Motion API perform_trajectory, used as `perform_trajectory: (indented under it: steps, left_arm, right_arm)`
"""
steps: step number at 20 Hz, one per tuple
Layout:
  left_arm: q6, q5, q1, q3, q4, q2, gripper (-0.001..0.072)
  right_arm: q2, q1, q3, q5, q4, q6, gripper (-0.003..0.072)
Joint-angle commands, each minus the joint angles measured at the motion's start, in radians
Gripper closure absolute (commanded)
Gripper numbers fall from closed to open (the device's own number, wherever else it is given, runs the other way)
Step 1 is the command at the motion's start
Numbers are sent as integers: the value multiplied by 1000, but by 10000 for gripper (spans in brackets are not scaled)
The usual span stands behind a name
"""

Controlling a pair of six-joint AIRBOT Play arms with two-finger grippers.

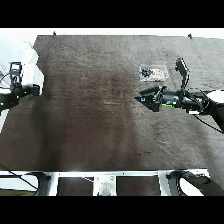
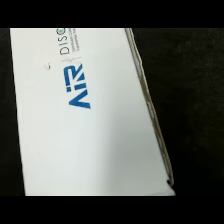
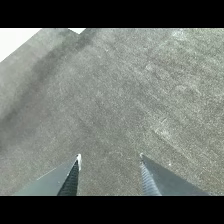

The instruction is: Fold the box and place the chain.

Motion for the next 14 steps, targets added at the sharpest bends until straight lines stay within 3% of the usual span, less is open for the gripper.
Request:
perform_trajectory:
  steps: [1,3,4,10,14]
  left_arm:
    - [3,16,1,0,12,2,-11]
    - [3,5,0,0,13,23,-11]
    - [2,5,0,0,15,39,-11]
    - [-5,-77,1,0,19,65,-11]
    - [-89,-72,36,0,99,97,-11]
  right_arm:
    - [0,1,0,0,4,0,233]
    - [0,1,0,0,5,0,224]
    - [0,1,0,0,5,0,179]
    - [0,1,0,0,5,0,176]
    - [1,0,-1,24,3,0,175]
